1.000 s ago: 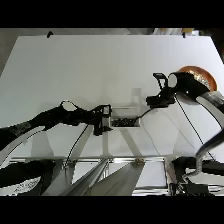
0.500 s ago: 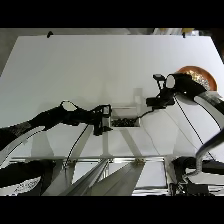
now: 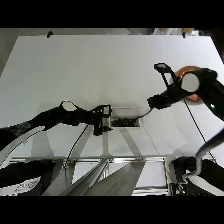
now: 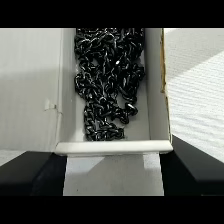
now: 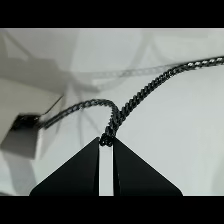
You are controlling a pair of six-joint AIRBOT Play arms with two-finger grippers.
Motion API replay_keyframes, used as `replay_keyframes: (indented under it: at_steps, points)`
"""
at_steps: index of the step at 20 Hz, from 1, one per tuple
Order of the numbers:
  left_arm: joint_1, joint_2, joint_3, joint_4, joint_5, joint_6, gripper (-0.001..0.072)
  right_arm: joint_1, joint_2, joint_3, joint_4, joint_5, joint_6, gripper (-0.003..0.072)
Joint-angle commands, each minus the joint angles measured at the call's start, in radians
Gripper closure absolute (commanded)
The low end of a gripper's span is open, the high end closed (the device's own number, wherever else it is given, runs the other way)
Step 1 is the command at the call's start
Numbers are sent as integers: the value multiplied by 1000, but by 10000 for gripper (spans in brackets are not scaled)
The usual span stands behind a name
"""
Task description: Fold the box and place the chain.
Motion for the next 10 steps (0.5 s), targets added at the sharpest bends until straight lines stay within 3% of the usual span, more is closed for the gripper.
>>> replay_keyframes:
  at_steps: [1, 10]
  points:
    - [0, 0, 0, 0, 0, 0, 399, 72, 136, 1, 57, 40, -3, 675]
    - [0, 0, 0, 0, 0, 0, 399, 257, 204, -2, 197, -45, -2, 675]
